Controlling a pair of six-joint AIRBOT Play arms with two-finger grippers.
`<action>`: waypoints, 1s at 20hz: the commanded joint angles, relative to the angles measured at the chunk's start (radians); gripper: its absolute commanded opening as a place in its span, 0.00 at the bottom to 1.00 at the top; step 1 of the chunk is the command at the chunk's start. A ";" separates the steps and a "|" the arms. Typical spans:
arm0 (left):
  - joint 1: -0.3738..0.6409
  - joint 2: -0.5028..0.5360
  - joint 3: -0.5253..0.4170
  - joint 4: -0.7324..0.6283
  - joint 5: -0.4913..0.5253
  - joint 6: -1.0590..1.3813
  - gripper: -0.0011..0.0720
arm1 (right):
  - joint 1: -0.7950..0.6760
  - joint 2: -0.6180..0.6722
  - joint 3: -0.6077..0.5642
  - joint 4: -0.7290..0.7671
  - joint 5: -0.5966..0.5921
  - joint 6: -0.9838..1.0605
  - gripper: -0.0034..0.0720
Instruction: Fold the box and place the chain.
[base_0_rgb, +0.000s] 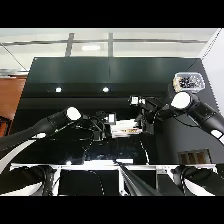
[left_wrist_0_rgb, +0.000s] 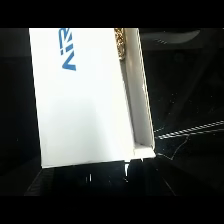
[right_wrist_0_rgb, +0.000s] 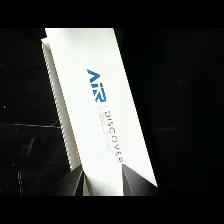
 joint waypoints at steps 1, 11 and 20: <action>0.000 0.000 0.001 0.000 0.001 -0.001 0.32 | 0.000 -0.001 0.000 0.000 0.006 0.001 0.41; 0.000 0.000 0.001 0.000 0.001 -0.001 0.32 | 0.000 -0.001 0.000 0.000 0.045 0.001 0.40; 0.000 0.000 0.001 0.000 0.001 -0.001 0.32 | 0.000 -0.004 -0.013 -0.003 0.046 0.000 0.40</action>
